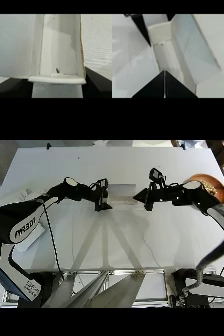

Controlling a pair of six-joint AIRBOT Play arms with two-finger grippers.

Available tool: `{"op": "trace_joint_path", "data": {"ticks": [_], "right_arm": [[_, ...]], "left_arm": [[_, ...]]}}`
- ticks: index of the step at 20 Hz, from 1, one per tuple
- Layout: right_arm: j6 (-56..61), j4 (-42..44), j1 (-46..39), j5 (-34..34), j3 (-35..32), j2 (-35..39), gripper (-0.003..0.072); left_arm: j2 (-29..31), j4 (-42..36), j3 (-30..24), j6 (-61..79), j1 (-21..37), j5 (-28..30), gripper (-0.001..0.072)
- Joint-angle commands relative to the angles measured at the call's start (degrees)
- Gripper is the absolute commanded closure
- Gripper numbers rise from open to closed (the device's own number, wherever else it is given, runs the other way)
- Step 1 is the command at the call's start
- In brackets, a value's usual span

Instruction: Fold the box and place the chain.

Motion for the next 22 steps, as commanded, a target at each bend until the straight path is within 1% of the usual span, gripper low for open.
{"op": "trace_joint_path", "data": {"ticks": [1,5,8,9,11,14,16,17,19,20,22], "right_arm": [[-0.07,9.57,0.35,-8.07,0.04,-0.09,0.0675],[-0.04,10.14,4.52,-20.76,0.04,-1.20,0.0676],[1.03,10.14,8.83,-32.24,0.04,-4.94,0.0676],[2.12,10.12,9.75,-34.32,0.04,-6.03,0.0676],[3.28,10.10,10.49,-34.99,0.04,-7.48,0.0675],[6.27,9.84,10.54,-34.88,0.04,-7.54,0.0675],[6.25,9.68,10.54,-34.86,0.04,-7.52,0.0675],[6.25,9.68,10.54,-34.05,0.04,-7.50,0.0675],[6.23,9.68,10.54,-29.68,0.04,-6.23,0.0675],[6.21,9.66,10.54,-27.80,0.04,-4.87,0.0675],[6.19,8.90,10.51,-26.91,0.04,-0.96,0.0675]], "left_arm": [[0.04,0.02,0.02,0.00,0.02,-0.39,0.0283],[0.04,0.02,0.02,0.00,0.02,-0.39,0.0283],[0.04,0.02,0.02,0.00,0.02,-0.39,0.0283],[0.04,0.02,0.02,0.00,0.02,-0.37,0.0283],[0.04,0.02,0.02,0.00,0.02,-0.37,0.0283],[0.04,0.02,0.02,0.00,0.02,-0.39,0.0283],[0.04,0.02,0.02,0.00,0.02,-0.37,0.0283],[0.04,0.04,0.02,0.00,0.02,-0.37,0.0283],[0.04,0.02,0.02,0.00,0.02,-0.37,0.0283],[0.04,0.04,0.02,0.00,0.02,-0.39,0.0283],[0.04,0.02,0.02,0.00,0.02,-0.37,0.0283]]}}
